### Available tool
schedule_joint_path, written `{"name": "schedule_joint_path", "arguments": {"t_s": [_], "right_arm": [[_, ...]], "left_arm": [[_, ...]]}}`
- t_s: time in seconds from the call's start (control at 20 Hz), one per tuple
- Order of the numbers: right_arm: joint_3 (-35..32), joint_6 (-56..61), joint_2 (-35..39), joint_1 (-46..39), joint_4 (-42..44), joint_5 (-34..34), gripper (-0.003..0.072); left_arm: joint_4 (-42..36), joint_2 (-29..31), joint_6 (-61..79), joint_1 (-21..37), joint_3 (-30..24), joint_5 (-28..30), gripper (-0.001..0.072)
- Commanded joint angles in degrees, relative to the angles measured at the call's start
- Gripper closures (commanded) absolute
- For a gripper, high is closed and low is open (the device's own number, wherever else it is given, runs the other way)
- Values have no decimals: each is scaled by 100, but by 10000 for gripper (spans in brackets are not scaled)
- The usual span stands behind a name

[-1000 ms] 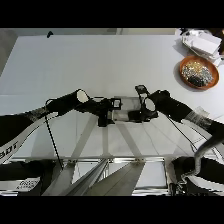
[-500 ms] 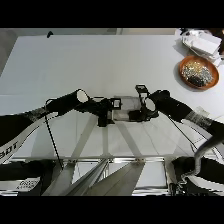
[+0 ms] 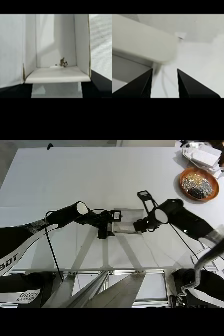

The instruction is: Fold the box and place the chain.

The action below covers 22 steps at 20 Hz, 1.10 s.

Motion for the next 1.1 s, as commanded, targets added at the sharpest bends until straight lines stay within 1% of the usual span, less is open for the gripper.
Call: {"name": "schedule_joint_path", "arguments": {"t_s": [0.0,0.1,0.25,0.35,0.5,0.6,0.7,0.85,1.05], "right_arm": [[269,-603,678,-540,-225,411,335],[686,-1091,874,-1213,-227,367,337],[1401,-1805,682,-2527,-229,273,342],[1945,-2155,280,-3499,-221,157,345],[2916,-2295,-807,-4599,-201,186,345],[3469,-2297,-1620,-5025,-203,273,345],[3827,-2293,-2312,-5289,-205,369,345],[3985,-2284,-3003,-5445,-197,256,345],[3989,-2144,-3497,-5453,-205,-81,347]], "left_arm": [[-2,0,-2,2,-4,2,576],[-2,0,-2,2,-4,2,576],[-2,0,-4,2,-4,2,576],[-2,0,-2,2,-4,2,576],[-2,0,-2,2,-4,2,576],[-2,0,-2,2,-4,4,576],[-2,0,-2,2,-4,2,576],[-2,0,-2,2,-4,2,576],[-2,0,-2,2,-4,2,576]]}}
